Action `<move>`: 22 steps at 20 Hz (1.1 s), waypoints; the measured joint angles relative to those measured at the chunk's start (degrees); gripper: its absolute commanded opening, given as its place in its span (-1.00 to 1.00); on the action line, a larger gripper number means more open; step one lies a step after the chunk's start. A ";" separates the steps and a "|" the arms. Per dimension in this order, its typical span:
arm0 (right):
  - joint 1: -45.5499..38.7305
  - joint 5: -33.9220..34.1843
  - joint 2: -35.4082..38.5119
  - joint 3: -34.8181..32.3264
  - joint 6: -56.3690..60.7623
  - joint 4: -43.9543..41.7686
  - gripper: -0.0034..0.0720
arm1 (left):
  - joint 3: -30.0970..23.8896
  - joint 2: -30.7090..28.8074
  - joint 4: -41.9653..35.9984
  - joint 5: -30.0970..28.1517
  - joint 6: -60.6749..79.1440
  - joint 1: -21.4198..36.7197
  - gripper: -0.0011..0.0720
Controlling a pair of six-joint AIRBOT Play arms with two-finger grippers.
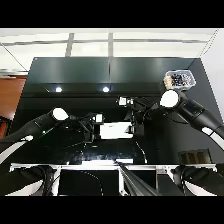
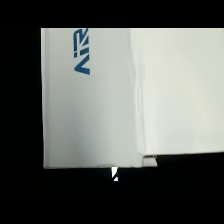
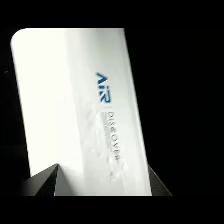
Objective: Fold the box and place the chain.
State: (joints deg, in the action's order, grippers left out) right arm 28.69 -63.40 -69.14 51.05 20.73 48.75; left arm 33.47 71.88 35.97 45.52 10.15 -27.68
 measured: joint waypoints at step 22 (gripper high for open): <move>1.25 7.54 0.81 -3.80 -0.85 -1.62 0.22 | 0.00 0.00 0.00 0.02 0.07 0.00 -0.38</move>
